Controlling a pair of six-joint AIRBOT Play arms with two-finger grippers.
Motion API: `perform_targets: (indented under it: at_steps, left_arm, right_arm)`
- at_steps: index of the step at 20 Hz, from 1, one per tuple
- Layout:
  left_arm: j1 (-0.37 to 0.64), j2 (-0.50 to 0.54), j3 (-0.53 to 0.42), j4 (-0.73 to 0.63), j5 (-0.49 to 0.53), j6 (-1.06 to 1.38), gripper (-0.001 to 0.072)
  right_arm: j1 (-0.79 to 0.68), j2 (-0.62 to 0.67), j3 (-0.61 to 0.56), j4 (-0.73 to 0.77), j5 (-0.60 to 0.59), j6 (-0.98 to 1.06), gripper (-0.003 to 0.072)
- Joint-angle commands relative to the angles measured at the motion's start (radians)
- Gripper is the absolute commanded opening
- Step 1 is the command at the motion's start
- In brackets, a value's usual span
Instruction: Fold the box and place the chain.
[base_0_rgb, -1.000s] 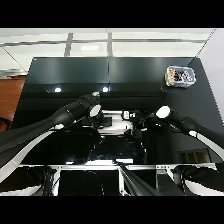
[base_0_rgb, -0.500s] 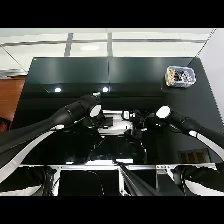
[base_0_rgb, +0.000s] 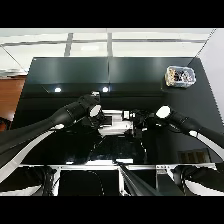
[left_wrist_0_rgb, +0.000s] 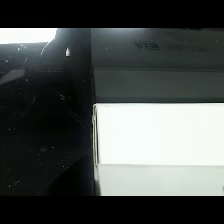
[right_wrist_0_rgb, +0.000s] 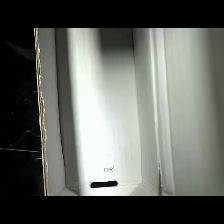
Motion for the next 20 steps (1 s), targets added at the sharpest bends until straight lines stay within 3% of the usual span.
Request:
perform_targets:
  at_steps: [1, 7, 9, 12, 16, 20]
  left_arm:
    - [0.000, 0.000, 0.001, -0.003, 0.011, 0.001, 0.0024]
    - [0.000, 0.000, 0.001, -0.003, 0.010, 0.001, 0.0024]
    - [0.000, 0.001, 0.003, -0.003, 0.010, 0.002, 0.0025]
    - [0.000, 0.001, 0.003, -0.003, 0.009, 0.016, 0.0025]
    - [0.000, 0.001, 0.003, 0.001, 0.010, 0.055, 0.0026]
    - [0.000, 0.001, 0.003, 0.001, 0.004, 0.055, 0.0025]
  right_arm:
    - [0.001, 0.000, 0.000, 0.001, 0.001, 0.000, 0.0136]
    - [0.001, 0.000, 0.000, 0.010, 0.026, 0.005, 0.0140]
    - [0.001, 0.008, 0.002, 0.005, 0.016, 0.100, 0.0720]
    - [-0.002, 0.071, 0.002, -0.134, 0.061, 0.234, 0.0720]
    - [-0.002, 0.174, 0.002, -0.366, 0.114, 0.252, 0.0720]
    - [0.002, 0.183, 0.001, -0.349, 0.100, 0.228, 0.0720]
